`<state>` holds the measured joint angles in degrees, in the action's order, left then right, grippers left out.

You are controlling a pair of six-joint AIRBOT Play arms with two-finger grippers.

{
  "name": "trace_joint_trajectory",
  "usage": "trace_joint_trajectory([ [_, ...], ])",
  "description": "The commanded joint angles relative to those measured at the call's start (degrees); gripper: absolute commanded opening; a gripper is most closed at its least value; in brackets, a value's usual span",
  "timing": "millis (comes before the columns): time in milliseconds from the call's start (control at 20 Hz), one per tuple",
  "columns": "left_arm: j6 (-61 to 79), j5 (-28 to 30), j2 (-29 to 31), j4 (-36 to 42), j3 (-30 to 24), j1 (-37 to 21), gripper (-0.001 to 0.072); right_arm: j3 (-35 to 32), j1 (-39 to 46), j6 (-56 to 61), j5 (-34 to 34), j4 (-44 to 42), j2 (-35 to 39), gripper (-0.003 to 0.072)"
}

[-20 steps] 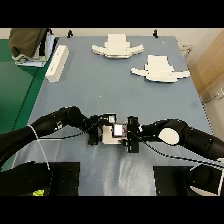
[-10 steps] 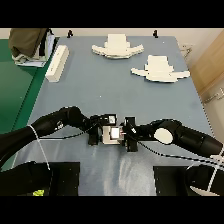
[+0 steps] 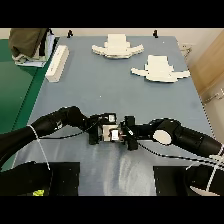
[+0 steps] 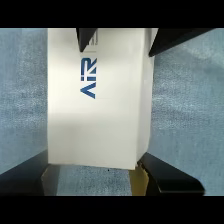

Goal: Fold the box.

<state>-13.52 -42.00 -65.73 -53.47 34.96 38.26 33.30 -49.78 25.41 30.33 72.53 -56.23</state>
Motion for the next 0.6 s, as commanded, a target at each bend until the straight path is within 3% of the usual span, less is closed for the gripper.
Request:
trace_joint_trajectory([
  [0,0.4,-0.4,0.0,-0.1,0.0,0.0,0.0463,0.1,0.0,0.0,-1.9,0.8,2.0,0.0489],
  [550,0.4,-0.4,0.0,-0.1,0.0,0.0,0.0463,0.1,0.0,0.0,-7.1,2.2,4.9,0.0489],
])
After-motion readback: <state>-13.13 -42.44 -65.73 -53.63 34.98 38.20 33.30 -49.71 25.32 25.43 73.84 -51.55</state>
